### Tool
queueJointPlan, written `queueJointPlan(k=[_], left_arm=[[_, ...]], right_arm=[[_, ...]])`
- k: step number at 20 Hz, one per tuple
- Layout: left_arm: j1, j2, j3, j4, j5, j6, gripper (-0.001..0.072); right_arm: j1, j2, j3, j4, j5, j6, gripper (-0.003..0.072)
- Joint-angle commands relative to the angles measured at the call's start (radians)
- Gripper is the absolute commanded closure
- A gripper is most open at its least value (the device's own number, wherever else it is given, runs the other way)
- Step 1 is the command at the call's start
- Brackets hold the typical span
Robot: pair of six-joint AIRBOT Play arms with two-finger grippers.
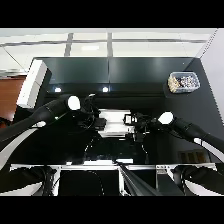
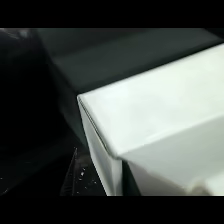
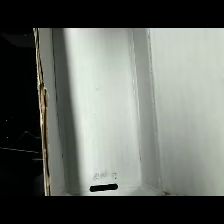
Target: Fold the box and place the chain.
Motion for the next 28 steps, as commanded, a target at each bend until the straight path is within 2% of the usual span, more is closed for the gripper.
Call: queueJointPlan(k=[1,5,9,11,14,15,16,23,24,26,27,28], left_arm=[[-0.072,-0.032,0.061,0.163,-0.006,-0.188,0.0382],[-0.134,-0.043,0.093,0.278,-0.038,-0.369,0.0382],[-0.151,-0.060,0.099,0.293,-0.032,-0.425,0.0383],[-0.166,-0.084,0.121,0.296,-0.037,-0.425,0.0443],[-0.190,-0.110,0.161,0.296,-0.036,-0.425,0.0454],[-0.190,-0.110,0.164,0.293,-0.042,-0.425,0.0609],[-0.190,-0.110,0.164,0.292,-0.047,-0.424,0.0684],[-0.190,-0.110,0.164,0.289,-0.048,-0.424,0.0680],[-0.189,-0.109,0.164,0.287,-0.048,-0.425,0.0659],[-0.188,-0.109,0.164,0.287,-0.048,-0.425,0.0350],[-0.188,-0.109,0.164,0.288,-0.048,-0.425,0.0293],[-0.188,-0.109,0.164,0.288,-0.048,-0.425,0.0293]], right_arm=[[0.001,0.001,0.001,0.003,-0.009,0.004,0.0671],[0.001,0.001,0.001,0.003,-0.009,0.004,0.0671],[0.001,0.001,0.001,0.003,-0.009,0.004,0.0671],[0.001,0.001,0.001,0.003,-0.009,0.004,0.0671],[0.001,0.001,0.001,0.003,-0.009,0.004,0.0671],[0.001,0.001,0.001,0.003,-0.009,0.004,0.0671],[0.001,0.001,0.001,0.003,-0.009,0.004,0.0671],[0.001,0.001,0.001,0.003,-0.009,0.004,0.0671],[0.001,0.001,0.001,0.003,-0.009,0.004,0.0671],[0.001,0.001,0.001,0.003,-0.009,0.004,0.0671],[0.001,0.001,0.001,0.003,-0.009,0.004,0.0671],[0.001,0.001,0.001,0.003,-0.009,0.004,0.0671]])
